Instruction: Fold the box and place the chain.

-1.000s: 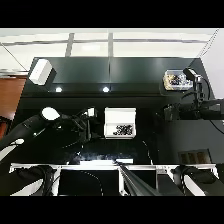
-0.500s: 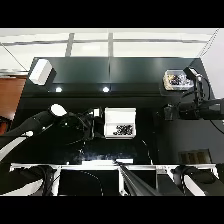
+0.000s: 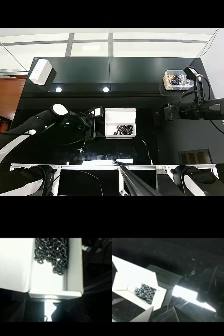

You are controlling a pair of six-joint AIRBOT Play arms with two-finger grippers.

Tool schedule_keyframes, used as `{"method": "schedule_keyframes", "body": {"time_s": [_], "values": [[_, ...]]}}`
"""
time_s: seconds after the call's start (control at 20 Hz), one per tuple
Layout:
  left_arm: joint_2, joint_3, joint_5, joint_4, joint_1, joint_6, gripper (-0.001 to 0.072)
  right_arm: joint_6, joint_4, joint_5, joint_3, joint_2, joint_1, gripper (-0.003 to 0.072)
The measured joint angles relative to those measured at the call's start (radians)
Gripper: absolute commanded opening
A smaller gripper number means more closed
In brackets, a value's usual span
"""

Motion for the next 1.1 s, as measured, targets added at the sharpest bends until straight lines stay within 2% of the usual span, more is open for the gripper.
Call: {"method": "schedule_keyframes", "body": {"time_s": [1.1], "values": [[-0.004,0.000,0.037,-0.007,-0.058,-0.005,0.0708,0.000,0.000,-0.015,0.000,0.000,0.000,0.0316]]}}
